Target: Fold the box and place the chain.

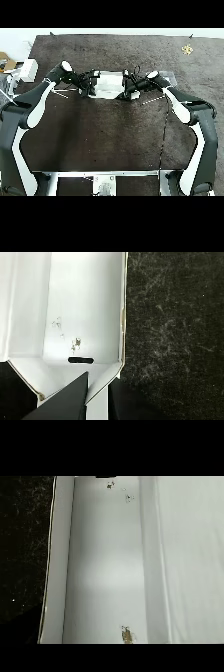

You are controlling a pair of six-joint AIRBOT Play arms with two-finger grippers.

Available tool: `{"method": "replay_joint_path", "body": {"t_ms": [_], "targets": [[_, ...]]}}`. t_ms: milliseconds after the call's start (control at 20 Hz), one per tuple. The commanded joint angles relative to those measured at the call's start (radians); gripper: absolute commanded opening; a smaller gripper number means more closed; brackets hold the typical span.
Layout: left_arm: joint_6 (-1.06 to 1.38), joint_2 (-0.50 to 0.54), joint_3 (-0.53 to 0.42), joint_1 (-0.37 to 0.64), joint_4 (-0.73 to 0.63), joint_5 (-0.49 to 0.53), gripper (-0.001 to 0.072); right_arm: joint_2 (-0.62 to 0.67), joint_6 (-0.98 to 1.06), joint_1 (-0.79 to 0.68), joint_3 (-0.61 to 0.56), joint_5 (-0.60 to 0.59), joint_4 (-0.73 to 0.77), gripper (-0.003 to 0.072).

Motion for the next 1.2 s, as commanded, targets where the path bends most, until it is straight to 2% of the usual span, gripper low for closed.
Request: {"method": "replay_joint_path", "body": {"t_ms": [0,50,100,150,350,500,900,1150], "targets": [[-0.003,0.002,0.001,0.002,0.011,-0.023,0.0122,0.000,-0.001,0.001,0.000,0.000,0.000,0.0446],[-0.006,0.005,0.002,0.005,0.010,-0.047,0.0280,0.000,-0.001,0.001,0.000,0.000,0.000,0.0446],[-0.029,0.009,0.002,0.010,0.007,-0.058,0.0480,0.000,-0.001,0.001,0.000,0.000,0.000,0.0446],[-0.073,0.010,0.007,0.016,0.005,-0.061,0.0585,0.000,-0.001,0.001,0.000,0.000,0.000,0.0446],[-0.085,0.035,0.042,0.038,0.000,-0.120,0.0595,0.000,-0.001,0.001,0.000,0.000,0.000,0.0446],[-0.085,0.061,0.057,0.053,-0.003,-0.122,0.0595,0.000,-0.001,0.001,0.000,0.000,0.000,0.0446],[-0.071,0.055,0.037,0.032,0.013,0.062,0.0595,0.000,-0.001,0.001,0.000,0.000,0.000,0.0446],[-0.021,0.000,0.037,-0.008,0.069,0.052,0.0594,0.000,-0.001,0.001,0.000,0.000,0.000,0.0446]]}}
